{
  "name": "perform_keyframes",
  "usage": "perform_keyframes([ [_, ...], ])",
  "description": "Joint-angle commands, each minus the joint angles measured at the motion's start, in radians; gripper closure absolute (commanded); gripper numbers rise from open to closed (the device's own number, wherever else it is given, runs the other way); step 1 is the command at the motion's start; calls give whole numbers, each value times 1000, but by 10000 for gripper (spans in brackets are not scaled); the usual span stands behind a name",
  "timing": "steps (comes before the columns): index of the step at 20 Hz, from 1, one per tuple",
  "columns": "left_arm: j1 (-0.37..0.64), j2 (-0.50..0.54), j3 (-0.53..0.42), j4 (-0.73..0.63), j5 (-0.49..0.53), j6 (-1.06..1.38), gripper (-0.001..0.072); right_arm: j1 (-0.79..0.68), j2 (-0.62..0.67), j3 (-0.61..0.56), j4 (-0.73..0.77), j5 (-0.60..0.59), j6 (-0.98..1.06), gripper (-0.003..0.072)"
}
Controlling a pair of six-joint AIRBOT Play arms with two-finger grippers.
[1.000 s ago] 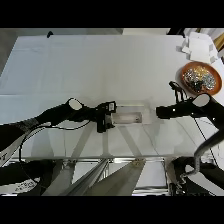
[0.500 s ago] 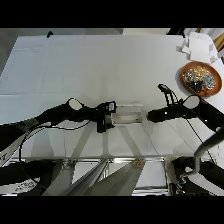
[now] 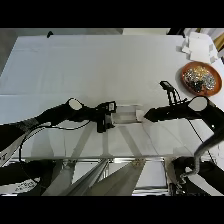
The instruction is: Fold the box and place the chain.
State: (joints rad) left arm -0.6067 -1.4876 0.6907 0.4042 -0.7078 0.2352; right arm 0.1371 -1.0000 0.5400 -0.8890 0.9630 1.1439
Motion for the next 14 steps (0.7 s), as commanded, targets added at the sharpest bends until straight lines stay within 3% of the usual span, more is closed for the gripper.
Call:
perform_keyframes([
  [1, 0, 0, 0, 0, 0, 0, 437, 1, 10, 0, 7, 19, 0, 377],
  [11, 0, 0, -1, 0, 0, 0, 437, 149, -9, 1, -7, -94, 37, 310],
  [14, 0, 0, -1, 0, 0, 0, 437, 204, -9, 18, -105, -110, 130, 310],
])
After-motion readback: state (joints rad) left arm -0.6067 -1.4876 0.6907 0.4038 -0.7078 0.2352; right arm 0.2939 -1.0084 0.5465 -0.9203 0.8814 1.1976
